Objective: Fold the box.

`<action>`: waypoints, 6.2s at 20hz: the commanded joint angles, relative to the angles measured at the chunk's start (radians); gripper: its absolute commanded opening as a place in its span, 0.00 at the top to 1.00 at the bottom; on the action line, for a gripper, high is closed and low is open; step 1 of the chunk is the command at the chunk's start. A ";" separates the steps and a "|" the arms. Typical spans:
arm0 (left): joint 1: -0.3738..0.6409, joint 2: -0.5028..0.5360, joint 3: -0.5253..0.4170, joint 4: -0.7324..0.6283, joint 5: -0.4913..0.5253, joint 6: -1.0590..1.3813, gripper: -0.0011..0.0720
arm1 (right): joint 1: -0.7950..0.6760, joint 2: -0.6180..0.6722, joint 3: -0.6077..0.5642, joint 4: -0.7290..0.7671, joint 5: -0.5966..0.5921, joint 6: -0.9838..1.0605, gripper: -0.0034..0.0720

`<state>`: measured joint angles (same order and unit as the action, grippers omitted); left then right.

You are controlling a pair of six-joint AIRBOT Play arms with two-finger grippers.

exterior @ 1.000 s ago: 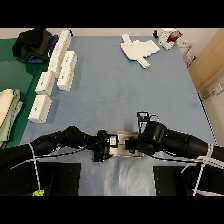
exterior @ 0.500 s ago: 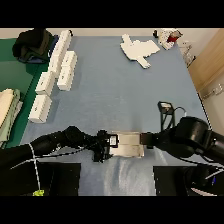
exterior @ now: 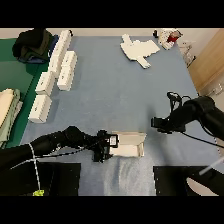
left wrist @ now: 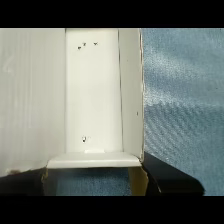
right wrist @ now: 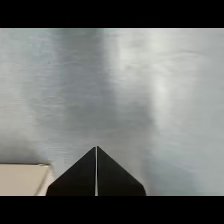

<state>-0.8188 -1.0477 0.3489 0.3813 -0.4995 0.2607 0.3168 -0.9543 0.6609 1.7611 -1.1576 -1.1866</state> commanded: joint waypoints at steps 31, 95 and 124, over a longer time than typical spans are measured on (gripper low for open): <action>0.000 0.000 0.000 0.000 0.000 0.000 0.43 | 0.430 0.421 -0.375 0.672 0.502 -1.286 0.90; 0.000 0.000 0.000 0.000 0.000 0.000 0.43 | 0.984 0.237 -0.161 -0.580 0.408 -0.455 0.42; 0.000 0.000 0.000 0.000 0.000 0.000 0.43 | 0.987 0.304 -0.159 -0.418 0.446 -0.468 0.35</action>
<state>-0.8188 -1.0481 0.3489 0.3817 -0.4999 0.2619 1.3037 -0.7002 0.5003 1.3376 -0.7132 -1.6752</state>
